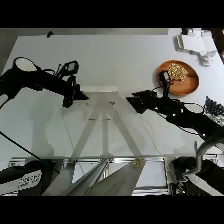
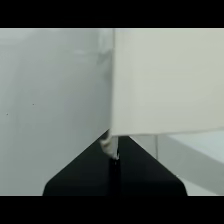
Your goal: Fold the box and place the chain.
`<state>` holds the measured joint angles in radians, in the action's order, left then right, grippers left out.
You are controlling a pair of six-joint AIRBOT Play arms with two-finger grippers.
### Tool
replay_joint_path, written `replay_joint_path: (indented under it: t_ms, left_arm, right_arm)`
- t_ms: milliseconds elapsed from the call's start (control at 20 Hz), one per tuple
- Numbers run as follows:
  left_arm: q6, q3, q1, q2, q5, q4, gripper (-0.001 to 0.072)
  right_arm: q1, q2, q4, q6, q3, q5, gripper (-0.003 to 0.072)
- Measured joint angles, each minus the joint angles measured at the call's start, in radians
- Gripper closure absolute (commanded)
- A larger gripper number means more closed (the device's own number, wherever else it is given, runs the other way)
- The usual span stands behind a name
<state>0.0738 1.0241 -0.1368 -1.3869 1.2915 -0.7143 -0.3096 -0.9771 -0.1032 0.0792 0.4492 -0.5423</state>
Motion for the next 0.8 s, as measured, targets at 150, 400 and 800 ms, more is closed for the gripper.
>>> replay_joint_path:
  t_ms: [150,400,800]
  left_arm:
    - [0.057,-0.027,-0.031,-0.046,-0.13,0.0,0.0705]
    - [0.219,-0.04,-0.072,-0.13,-0.2,0.142,0.0705]
    - [0.335,-0.043,-0.086,-0.248,-0.23,0.238,0.0704]
  right_arm:
    - [0.0,0.032,-0.001,0.002,0.0,0.126,0.0231]
    - [0.0,0.049,0.002,0.002,0.0,0.275,0.0233]
    - [0.0,0.051,0.061,-0.001,0.0,0.341,0.0232]
